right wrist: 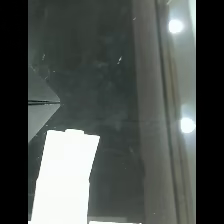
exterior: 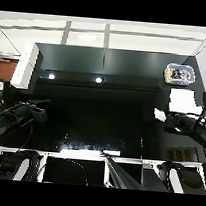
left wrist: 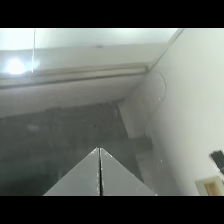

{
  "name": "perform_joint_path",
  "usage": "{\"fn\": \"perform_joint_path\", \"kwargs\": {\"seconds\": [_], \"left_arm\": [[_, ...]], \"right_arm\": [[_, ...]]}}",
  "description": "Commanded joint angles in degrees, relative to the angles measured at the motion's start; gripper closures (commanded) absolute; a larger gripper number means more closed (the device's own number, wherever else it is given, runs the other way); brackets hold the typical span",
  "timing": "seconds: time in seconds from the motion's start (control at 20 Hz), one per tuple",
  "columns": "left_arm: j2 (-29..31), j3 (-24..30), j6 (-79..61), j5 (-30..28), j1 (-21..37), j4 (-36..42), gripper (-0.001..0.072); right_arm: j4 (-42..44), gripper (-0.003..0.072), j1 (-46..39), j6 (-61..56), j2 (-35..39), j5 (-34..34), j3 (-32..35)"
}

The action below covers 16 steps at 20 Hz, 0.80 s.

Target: Fold the box and place the chain.

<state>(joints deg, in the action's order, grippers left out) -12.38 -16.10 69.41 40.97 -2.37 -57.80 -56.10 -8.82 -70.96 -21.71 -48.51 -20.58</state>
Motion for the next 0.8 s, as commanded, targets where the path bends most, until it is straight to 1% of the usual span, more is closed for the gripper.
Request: {"fn": "perform_joint_path", "kwargs": {"seconds": [0.0,0.05,0.1,0.15,0.2,0.25,0.3,0.35,0.45,0.55,0.65,0.75], "left_arm": [[-0.2,0.0,0.0,-5.6,0.0,-0.3,0.0611],[-0.5,0.0,0.0,-8.4,0.0,-0.3,0.0288],[-1.3,0.0,0.1,-11.2,0.0,-0.2,0.0005],[-1.9,0.0,0.0,-12.7,0.0,-0.2,0.0001],[-2.4,0.0,0.0,-13.6,-0.1,-0.2,0.0002],[-3.0,0.0,0.0,-13.8,-0.1,-0.2,0.0001],[-3.5,0.0,0.0,-13.6,-0.1,-0.2,0.0002],[-4.0,0.0,0.0,-13.3,-0.1,-0.2,0.0001],[-4.6,0.0,0.0,-13.3,0.0,-0.2,0.0002],[-5.0,0.0,0.0,-13.4,0.0,-0.5,0.0003],[-5.1,0.0,0.0,-13.3,0.0,-2.5,0.0003],[-5.2,0.0,0.0,-13.3,0.0,-3.5,0.0003]], "right_arm": [[0.7,0.0485,0.0,0.0,0.0,5.8,0.0],[0.2,0.0036,0.0,-0.8,0.0,9.6,0.0],[-1.7,-0.0014,0.0,-3.9,-0.5,13.8,0.0],[-5.6,-0.0014,-0.7,-9.4,-1.7,17.8,-0.2],[-11.0,-0.0014,-2.4,-16.3,-4.3,20.2,-1.2],[-16.3,-0.0013,-5.4,-21.3,-8.3,20.5,-3.5],[-19.9,-0.0014,-9.7,-22.1,-14.0,19.9,-7.0],[-20.9,-0.0014,-14.7,-21.9,-20.7,18.2,-11.5],[-20.1,-0.0014,-24.6,-21.7,-34.2,11.6,-22.7],[-19.1,-0.0014,-33.1,-19.2,-45.7,0.8,-34.8],[-19.2,-0.0014,-41.0,-18.4,-54.3,-9.2,-44.5],[-18.8,-0.0014,-47.8,-18.0,-59.7,-14.5,-49.9]]}}
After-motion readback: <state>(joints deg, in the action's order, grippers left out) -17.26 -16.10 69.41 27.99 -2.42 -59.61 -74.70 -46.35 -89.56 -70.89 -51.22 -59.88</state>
